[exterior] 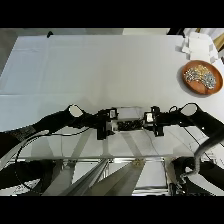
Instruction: Fold the box and place the chain.
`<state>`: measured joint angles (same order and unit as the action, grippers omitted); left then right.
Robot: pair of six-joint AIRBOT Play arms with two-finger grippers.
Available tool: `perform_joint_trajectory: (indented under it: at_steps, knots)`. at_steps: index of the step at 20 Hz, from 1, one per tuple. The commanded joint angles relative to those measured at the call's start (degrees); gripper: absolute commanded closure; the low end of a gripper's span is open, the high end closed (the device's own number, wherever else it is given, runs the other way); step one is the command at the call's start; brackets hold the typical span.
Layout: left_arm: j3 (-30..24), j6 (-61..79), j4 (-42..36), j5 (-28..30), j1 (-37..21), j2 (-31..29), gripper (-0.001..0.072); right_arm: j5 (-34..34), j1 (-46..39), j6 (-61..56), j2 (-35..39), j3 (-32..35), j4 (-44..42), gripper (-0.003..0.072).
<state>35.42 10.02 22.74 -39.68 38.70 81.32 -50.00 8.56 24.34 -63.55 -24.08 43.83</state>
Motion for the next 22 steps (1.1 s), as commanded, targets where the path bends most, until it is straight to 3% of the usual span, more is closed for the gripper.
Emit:
perform_joint_trajectory:
  at_steps: [1,7,14,16,22]
  knots:
    - [0.0,0.0,0.0,0.0,0.0,0.0,0.0578,1.5,0.1,0.0,0.0,0.5,-1.4,0.0329]
    - [0.0,0.0,0.0,0.0,0.0,0.0,0.0578,2.3,0.1,1.2,0.0,0.5,-5.2,0.033]
    - [0.0,0.0,0.0,0.0,0.0,0.0,0.0578,0.1,0.1,1.2,-0.1,0.5,-4.6,0.0546]
    - [0.0,0.0,0.0,0.0,0.0,0.0,0.0578,0.0,0.0,1.1,0.0,0.5,-2.7,0.0669]
    - [0.0,0.0,0.0,0.0,0.0,0.0,0.0578,0.1,0.0,-5.6,2.8,0.5,5.9,0.067]
